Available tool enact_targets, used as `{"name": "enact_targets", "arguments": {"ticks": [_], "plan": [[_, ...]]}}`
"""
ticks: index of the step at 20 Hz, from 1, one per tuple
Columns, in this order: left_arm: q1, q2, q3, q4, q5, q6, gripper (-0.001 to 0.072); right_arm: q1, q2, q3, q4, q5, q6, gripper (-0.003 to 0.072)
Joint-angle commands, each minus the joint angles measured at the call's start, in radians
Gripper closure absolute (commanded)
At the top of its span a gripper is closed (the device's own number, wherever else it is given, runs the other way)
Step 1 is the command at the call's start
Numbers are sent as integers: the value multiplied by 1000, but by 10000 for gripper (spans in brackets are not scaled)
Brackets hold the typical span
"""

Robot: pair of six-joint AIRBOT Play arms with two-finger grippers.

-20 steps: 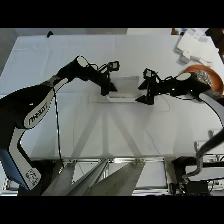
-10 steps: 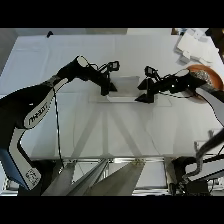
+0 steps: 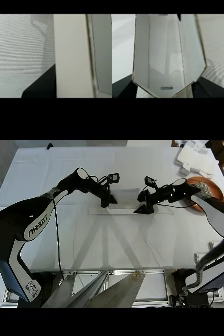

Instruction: Fold the box and place the chain.

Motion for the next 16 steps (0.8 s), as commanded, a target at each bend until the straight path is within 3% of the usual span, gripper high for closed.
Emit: {"name": "enact_targets", "arguments": {"ticks": [1, 16], "plan": [[0, 0, 0, 0, 1, 0, 703, 14, -9, 9, -34, 23, -1, -23], [0, 0, 0, 0, 0, 0, 703, 45, -7, -34, -83, -16, -4, -23]]}}
